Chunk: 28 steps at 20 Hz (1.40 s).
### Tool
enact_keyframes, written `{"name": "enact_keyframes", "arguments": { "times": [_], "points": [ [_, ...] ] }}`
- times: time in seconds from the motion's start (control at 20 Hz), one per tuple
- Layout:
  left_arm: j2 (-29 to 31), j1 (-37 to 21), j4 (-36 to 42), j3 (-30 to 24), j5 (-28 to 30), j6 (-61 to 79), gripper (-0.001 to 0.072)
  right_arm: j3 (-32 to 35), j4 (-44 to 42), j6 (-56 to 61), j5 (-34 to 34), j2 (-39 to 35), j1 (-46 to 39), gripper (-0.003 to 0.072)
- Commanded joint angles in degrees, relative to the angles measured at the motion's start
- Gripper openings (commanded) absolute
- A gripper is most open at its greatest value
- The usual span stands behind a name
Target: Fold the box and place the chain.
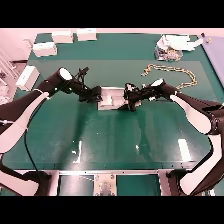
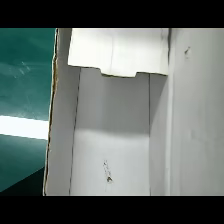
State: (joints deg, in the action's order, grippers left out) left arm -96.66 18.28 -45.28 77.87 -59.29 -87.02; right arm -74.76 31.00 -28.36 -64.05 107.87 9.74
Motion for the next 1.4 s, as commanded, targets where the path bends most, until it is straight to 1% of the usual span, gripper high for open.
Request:
{"name": "enact_keyframes", "arguments": {
  "times": [0.0,0.3,0.35,0.4,0.45,0.55,0.7,0.85,1.1,1.3,1.35],
  "points": [
    [0.0,-0.2,-1.6,0.1,0.1,0.0,0.0199,0.0,0.1,0.0,-0.1,0.0,0.0,0.0478],
    [0.3,-1.7,-3.5,0.1,-1.0,-1.3,0.0199,0.0,0.1,0.0,-0.1,0.0,0.0,0.0479],
    [1.0,-1.7,-5.2,0.1,-1.0,-1.7,0.0314,0.0,0.1,0.0,-0.1,0.0,0.0,0.0479],
    [1.9,-1.7,-5.8,0.1,-1.1,-1.7,0.0507,0.0,0.1,0.0,-0.1,0.0,0.0,0.0479],
    [2.5,-1.7,-6.8,0.1,-1.0,-2.2,0.0544,0.0,0.1,0.0,-0.1,0.0,0.0,0.0478],
    [2.8,-1.7,-7.1,0.2,-2.1,-2.8,0.0543,0.0,0.1,0.0,-0.1,0.0,0.0,0.0479],
    [2.8,-1.5,-7.0,0.2,-2.1,-2.8,0.0544,0.0,0.1,0.0,-0.1,0.0,0.0,0.0479],
    [2.6,-0.3,-7.5,0.2,-2.5,-2.9,0.0543,0.0,0.1,0.0,-0.1,0.0,0.0,0.0479],
    [2.0,1.0,-7.6,0.2,-1.0,-3.8,0.0543,0.0,0.1,0.0,-0.1,0.0,0.0,0.0478],
    [1.5,1.3,-9.0,0.5,0.0,-6.2,0.0541,0.0,0.1,0.0,-0.1,0.0,0.0,0.0479],
    [0.7,1.3,-9.1,1.3,-0.3,-7.3,0.0521,0.0,0.1,0.0,-0.1,0.0,0.0,0.0479]
  ]
}}
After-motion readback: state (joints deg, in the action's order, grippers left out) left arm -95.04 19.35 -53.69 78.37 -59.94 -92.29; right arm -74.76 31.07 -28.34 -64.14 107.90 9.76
